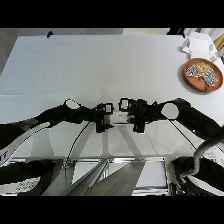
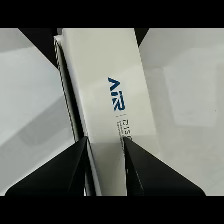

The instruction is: Fold the box and place the chain.

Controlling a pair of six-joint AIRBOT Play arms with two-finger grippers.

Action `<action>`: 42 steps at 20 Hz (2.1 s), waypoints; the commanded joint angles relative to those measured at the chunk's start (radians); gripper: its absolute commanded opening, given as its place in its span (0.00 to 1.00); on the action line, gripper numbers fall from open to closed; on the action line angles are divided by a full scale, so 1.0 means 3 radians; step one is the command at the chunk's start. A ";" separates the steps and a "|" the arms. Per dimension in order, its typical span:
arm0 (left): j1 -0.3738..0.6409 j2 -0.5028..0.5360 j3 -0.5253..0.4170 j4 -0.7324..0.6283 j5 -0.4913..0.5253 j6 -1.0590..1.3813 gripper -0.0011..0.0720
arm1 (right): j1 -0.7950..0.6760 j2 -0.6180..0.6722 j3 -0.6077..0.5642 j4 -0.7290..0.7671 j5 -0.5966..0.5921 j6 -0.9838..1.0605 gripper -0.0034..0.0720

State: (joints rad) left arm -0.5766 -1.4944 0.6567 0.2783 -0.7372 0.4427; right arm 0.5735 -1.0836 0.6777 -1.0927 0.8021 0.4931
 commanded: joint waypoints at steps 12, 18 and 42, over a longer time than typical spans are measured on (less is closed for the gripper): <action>-0.0001 0.0003 0.0000 -0.0004 0.0001 -0.0005 0.45 | 0.0003 0.0312 -0.0018 0.0113 -0.0088 -0.0006 0.59; -0.0001 0.0003 0.0000 -0.0005 0.0001 -0.0005 0.45 | -0.0287 0.0437 -0.0086 0.1067 0.0024 -0.0050 0.18; -0.0001 0.0003 0.0000 -0.0004 0.0001 -0.0005 0.45 | -0.0506 0.0189 -0.0987 0.2635 -0.0355 -0.1063 0.06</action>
State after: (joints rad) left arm -0.5774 -1.4944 0.6563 0.2771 -0.7372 0.4412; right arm 0.4221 -1.0260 0.3935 -0.2867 0.7063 0.1749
